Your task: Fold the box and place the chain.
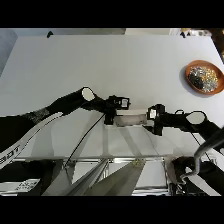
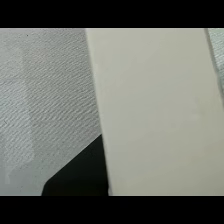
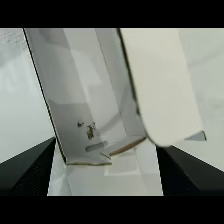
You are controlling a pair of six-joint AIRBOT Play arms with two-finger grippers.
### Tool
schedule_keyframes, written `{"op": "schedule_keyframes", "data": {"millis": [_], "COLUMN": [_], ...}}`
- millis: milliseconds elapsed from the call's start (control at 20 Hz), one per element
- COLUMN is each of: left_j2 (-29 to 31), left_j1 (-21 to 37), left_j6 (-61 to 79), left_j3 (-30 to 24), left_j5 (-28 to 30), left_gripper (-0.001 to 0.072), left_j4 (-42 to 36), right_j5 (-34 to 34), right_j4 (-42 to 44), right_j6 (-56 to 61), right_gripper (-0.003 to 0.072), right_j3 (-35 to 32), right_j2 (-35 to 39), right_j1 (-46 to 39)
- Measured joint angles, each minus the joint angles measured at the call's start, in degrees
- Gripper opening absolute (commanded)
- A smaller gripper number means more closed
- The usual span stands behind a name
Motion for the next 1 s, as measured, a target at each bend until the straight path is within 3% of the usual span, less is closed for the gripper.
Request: {"op": "schedule_keyframes", "data": {"millis": [300, 500, 550, 800, 1000], "left_j2": [0.0, 0.0, 0.0, 0.0, 0.0], "left_j1": [0.0, 0.0, 0.0, 0.0, 0.0], "left_j6": [0.1, 0.1, 0.1, 0.2, 0.1], "left_j3": [0.0, 0.0, 0.0, 0.0, 0.0], "left_j5": [-0.2, -0.3, -0.3, -0.3, -0.2], "left_gripper": [0.001, 0.001, 0.001, 0.001, 0.001], "left_j4": [0.1, 0.1, 0.1, 0.1, 0.0], "right_j5": [3.7, 5.0, 5.2, 6.0, 5.7], "right_j4": [3.4, 4.2, 4.2, 5.5, 6.5], "right_j6": [-5.5, -7.6, -7.9, -10.4, -12.5], "right_gripper": [0.0678, 0.0623, 0.0578, 0.056, 0.0447], "right_j3": [0.4, 0.4, 0.4, 0.4, 0.5], "right_j2": [-5.9, -8.0, -8.3, -9.4, -10.5], "right_j1": [-0.1, -0.2, -0.2, -0.2, -0.2]}}
